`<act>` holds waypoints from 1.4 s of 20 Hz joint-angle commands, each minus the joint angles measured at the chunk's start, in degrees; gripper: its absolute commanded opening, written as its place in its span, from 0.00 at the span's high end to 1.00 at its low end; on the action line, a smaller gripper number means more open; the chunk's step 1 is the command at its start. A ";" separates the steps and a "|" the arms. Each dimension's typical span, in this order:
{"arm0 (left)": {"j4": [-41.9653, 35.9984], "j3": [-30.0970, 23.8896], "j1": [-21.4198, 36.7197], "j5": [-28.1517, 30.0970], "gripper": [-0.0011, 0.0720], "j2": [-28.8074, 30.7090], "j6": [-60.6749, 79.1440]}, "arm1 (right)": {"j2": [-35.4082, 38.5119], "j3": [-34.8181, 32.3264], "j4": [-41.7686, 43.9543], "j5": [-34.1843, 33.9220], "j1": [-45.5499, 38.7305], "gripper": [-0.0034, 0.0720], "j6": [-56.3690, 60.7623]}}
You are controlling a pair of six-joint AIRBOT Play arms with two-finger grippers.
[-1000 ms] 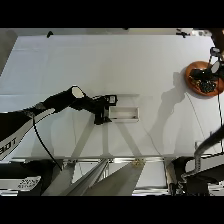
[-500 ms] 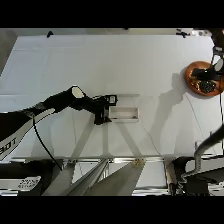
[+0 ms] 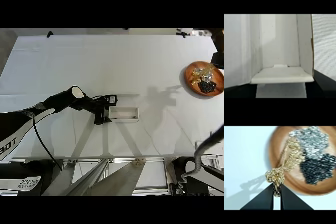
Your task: Fold the box and place the chain.
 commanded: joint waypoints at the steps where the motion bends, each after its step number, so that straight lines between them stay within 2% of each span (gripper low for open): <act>1: 0.02 0.00 0.02 0.02 0.42 0.02 0.00 | 6.16 -0.04 13.20 10.73 0.04 0.94 -8.11; 9: 0.02 0.00 0.02 0.02 0.42 0.04 0.02 | 16.41 -0.04 15.45 22.25 6.27 0.94 -8.92; 14: 0.02 0.02 0.02 0.02 0.42 0.02 0.00 | 21.07 -0.17 15.50 27.34 11.80 0.94 -8.61; 17: 0.04 0.00 0.02 0.02 0.42 0.02 0.02 | 24.41 -2.75 15.50 27.30 15.78 0.94 -7.39; 23: 0.02 0.00 0.02 0.02 0.42 0.02 0.02 | 28.06 -13.40 15.72 20.50 25.64 0.94 -4.00; 28: 0.02 0.00 0.02 0.00 0.42 0.04 0.00 | 28.09 -21.75 15.45 6.01 35.19 0.94 -1.75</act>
